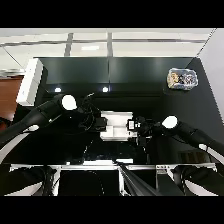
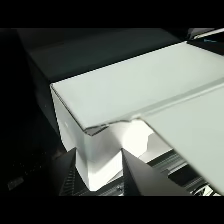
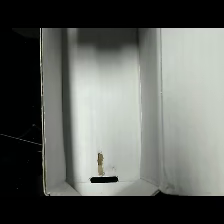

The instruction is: Fold the box and place the chain.

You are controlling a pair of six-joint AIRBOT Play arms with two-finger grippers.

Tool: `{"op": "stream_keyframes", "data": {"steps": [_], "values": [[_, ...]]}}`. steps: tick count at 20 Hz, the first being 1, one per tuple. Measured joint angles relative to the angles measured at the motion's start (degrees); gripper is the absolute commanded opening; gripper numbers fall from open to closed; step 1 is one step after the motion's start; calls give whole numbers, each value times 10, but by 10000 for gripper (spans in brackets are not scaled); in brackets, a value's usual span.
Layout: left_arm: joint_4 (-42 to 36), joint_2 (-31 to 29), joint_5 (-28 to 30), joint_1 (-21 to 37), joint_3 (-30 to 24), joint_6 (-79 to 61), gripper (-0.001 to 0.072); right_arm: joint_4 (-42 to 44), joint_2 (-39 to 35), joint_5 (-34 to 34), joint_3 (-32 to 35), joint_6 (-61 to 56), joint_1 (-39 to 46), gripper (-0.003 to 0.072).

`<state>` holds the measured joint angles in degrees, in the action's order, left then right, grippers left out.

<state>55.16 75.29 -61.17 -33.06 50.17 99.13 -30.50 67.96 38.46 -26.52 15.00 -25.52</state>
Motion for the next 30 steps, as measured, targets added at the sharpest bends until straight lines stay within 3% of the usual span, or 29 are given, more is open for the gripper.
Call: {"op": "stream_keyframes", "data": {"steps": [16,25,30], "values": [[137,2,20,-60,7,151,337,0,0,0,0,0,0,416],[276,36,8,-147,52,306,336,0,0,0,0,0,0,417],[295,59,11,-167,58,361,337,0,0,0,0,0,0,417]]}}
